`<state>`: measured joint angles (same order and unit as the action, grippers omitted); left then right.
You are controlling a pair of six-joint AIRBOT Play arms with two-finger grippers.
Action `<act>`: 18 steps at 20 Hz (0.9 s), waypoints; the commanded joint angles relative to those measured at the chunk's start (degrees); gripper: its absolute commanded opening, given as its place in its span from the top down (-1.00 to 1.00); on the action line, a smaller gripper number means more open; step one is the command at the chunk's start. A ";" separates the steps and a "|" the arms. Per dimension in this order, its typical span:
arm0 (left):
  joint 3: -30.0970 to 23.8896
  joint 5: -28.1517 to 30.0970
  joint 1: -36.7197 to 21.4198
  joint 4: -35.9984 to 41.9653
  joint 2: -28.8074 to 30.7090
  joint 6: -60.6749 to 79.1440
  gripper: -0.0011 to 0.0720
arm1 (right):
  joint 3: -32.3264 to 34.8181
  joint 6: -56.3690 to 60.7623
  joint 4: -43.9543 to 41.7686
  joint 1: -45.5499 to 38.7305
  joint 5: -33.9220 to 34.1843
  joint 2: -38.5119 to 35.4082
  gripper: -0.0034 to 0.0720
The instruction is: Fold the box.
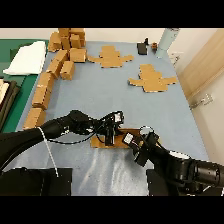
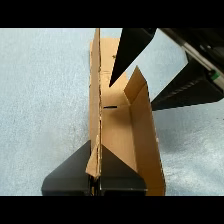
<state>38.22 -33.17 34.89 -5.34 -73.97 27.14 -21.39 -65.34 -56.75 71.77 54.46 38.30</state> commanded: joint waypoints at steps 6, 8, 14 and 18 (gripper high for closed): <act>0.04 -0.02 0.02 0.00 0.02 0.00 0.93 | -0.02 2.32 1.44 -0.02 0.46 -0.04 -0.40; 0.04 -0.02 0.02 0.00 0.02 0.02 0.93 | -0.02 2.21 1.49 -0.02 0.48 -0.04 -0.85; 0.04 -0.02 0.02 0.00 0.02 0.00 0.93 | -0.02 0.09 2.21 -0.02 0.26 -0.07 -1.00; 0.04 -0.02 0.02 0.00 0.02 0.00 0.93 | -0.02 0.09 4.52 -0.02 0.00 -0.17 -1.00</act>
<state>38.22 -33.19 34.89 -5.32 -73.97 27.11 -21.39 -64.99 -53.69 71.77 54.65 38.22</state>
